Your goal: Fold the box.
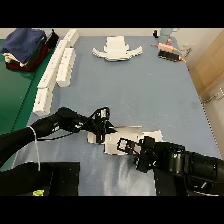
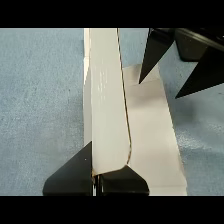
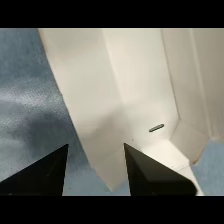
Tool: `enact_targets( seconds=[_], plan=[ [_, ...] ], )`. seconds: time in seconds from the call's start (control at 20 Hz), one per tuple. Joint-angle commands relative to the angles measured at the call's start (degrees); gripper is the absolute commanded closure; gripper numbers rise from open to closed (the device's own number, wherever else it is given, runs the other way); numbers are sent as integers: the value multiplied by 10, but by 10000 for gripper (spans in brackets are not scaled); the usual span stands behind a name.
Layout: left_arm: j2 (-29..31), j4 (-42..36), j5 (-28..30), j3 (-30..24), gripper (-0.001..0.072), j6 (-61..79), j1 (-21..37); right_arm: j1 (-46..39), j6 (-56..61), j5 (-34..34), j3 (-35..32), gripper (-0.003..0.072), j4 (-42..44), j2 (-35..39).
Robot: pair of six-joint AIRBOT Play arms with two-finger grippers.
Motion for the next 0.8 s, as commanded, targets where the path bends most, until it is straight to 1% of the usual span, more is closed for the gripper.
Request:
enact_targets(
  seconds=[0.0,0.25,0.45,0.65,0.7,0.75],
  plan=[
    [0,0,-1,1,695,0,0,7,112,-27,-2,143,-98,-14],
    [0,0,0,1,695,0,0,7,229,52,30,144,-119,-13],
    [0,0,0,1,694,0,0,7,280,57,37,143,-141,-13],
    [0,0,0,1,694,0,0,7,285,74,38,141,-148,-13],
    [0,0,0,1,695,0,0,7,285,86,40,115,-151,-13],
    [0,0,0,1,695,0,0,7,290,102,43,-25,-157,-13]
  ],
)
